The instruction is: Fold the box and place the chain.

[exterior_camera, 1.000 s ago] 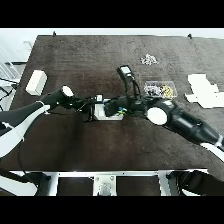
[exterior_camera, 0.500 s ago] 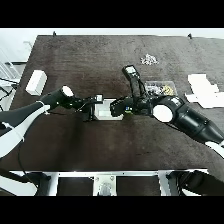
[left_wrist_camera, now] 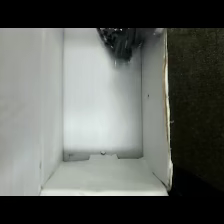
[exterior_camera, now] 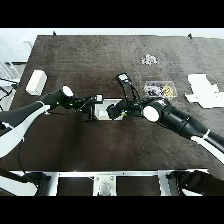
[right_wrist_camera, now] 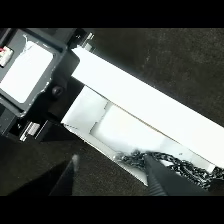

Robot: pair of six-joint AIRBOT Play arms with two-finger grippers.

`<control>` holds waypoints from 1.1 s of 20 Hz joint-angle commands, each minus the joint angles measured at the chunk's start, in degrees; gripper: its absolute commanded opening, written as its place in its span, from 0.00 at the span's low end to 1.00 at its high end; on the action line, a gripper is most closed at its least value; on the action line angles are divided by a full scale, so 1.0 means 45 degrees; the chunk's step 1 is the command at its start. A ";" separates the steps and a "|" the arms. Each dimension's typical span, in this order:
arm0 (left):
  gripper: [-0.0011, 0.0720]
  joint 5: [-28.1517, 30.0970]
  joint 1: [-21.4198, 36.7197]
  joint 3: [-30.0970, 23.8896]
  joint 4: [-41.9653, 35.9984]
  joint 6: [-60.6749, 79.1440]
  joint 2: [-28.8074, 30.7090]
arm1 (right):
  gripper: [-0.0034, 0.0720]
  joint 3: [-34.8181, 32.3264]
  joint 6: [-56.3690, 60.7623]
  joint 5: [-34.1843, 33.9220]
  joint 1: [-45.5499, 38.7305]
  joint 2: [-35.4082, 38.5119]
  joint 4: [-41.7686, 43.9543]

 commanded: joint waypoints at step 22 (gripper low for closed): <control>0.66 0.0000 0.0005 0.0005 0.0005 0.0000 0.0000 | 0.77 -0.0816 0.4522 -0.2837 -0.5085 -0.3779 -0.0058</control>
